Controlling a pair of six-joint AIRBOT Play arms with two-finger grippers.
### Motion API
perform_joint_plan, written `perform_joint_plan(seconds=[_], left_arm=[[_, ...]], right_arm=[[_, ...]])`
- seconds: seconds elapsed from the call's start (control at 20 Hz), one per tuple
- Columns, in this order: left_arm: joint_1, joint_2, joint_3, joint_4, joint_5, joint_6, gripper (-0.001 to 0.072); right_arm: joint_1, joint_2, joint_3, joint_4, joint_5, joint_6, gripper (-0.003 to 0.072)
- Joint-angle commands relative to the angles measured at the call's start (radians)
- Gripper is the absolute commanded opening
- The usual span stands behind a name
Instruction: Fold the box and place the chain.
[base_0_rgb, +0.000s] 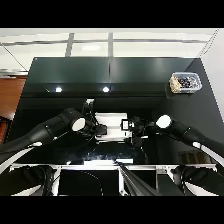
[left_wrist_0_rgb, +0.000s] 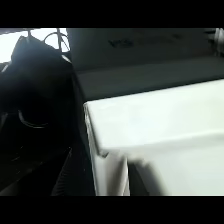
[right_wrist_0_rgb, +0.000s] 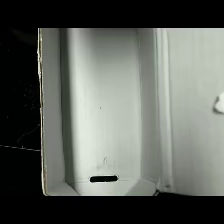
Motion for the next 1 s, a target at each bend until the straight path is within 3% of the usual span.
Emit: perform_joint_plan(seconds=[0.0, 0.1, 0.2, 0.25, 0.4, 0.45, 0.6, 0.65, 0.75, 0.8, 0.95], left_arm=[[-0.029, -0.062, 0.044, 0.044, -0.025, -0.082, 0.0401], [-0.031, -0.065, 0.046, 0.045, -0.023, -0.104, 0.0396], [-0.031, -0.065, 0.046, 0.044, -0.024, -0.105, 0.0272], [-0.031, -0.065, 0.046, 0.044, -0.024, -0.105, 0.0263], [-0.031, -0.066, 0.046, 0.044, -0.023, -0.109, 0.0106], [-0.031, -0.067, 0.046, 0.044, -0.023, -0.109, 0.0027], [-0.033, -0.070, 0.047, 0.042, -0.022, -0.109, 0.0028], [-0.032, -0.070, 0.048, 0.040, -0.024, -0.109, 0.0072], [-0.032, -0.070, 0.064, 0.042, -0.036, -0.108, 0.0421], [-0.032, -0.070, 0.075, 0.050, -0.047, -0.108, 0.0477], [-0.032, -0.072, 0.082, 0.065, -0.050, -0.108, 0.0476]], right_arm=[[0.000, -0.001, 0.000, 0.000, 0.000, 0.000, 0.0487], [0.000, -0.001, 0.000, 0.000, 0.000, 0.000, 0.0487], [0.000, -0.001, 0.000, 0.000, 0.000, 0.000, 0.0487], [0.000, -0.001, 0.000, 0.000, 0.000, 0.000, 0.0487], [0.000, -0.001, 0.000, 0.000, 0.000, 0.000, 0.0487], [0.000, -0.001, 0.000, 0.000, 0.000, 0.000, 0.0487], [0.000, -0.001, 0.000, 0.000, 0.000, 0.000, 0.0487], [0.000, -0.001, 0.000, 0.000, 0.000, 0.000, 0.0487], [0.000, -0.001, 0.000, 0.000, 0.000, 0.000, 0.0487], [0.000, -0.001, 0.000, 0.000, 0.000, 0.000, 0.0487], [0.000, -0.001, 0.000, 0.000, 0.000, 0.000, 0.0487]])
